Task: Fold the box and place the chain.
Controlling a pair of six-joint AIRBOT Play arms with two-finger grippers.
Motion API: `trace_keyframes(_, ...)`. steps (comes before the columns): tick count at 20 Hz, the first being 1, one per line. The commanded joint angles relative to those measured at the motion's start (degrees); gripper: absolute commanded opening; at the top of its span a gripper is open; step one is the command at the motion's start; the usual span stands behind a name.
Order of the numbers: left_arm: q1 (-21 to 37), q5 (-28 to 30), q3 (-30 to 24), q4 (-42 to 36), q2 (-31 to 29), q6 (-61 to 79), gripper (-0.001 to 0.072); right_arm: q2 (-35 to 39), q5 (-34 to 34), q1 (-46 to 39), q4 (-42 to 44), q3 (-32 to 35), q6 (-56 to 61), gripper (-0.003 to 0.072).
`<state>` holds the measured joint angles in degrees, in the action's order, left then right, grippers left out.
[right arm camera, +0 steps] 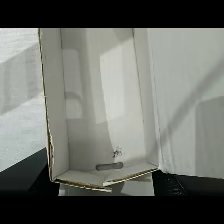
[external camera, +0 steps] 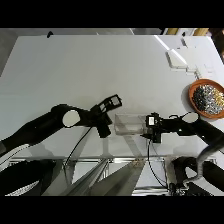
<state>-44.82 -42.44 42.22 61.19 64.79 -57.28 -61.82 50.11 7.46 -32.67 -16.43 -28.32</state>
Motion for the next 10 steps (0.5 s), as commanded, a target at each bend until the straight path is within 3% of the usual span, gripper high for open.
trace_keyframes(1, 4.1, -5.9, 0.0, 9.4, -3.6, -22.4, 0.0004, 0.0, 0.0, 0.0, -0.1, 0.0, -0.1, 0.0456)
trace_keyframes(3, 6.8, -7.6, -0.4, 13.3, -3.7, -34.4, 0.0004, 0.0, 0.0, 0.0, -0.1, 0.0, -0.1, 0.0456)
trace_keyframes(6, 10.2, -5.4, -3.0, 12.8, -2.8, -50.5, 0.0004, 0.0, 0.0, 0.0, 0.0, 0.0, -0.1, 0.0456)
trace_keyframes(10, 9.6, -5.6, -4.6, 6.5, 0.8, -53.5, 0.0005, 0.0, 0.0, 0.0, 0.0, 0.0, -0.1, 0.0456)
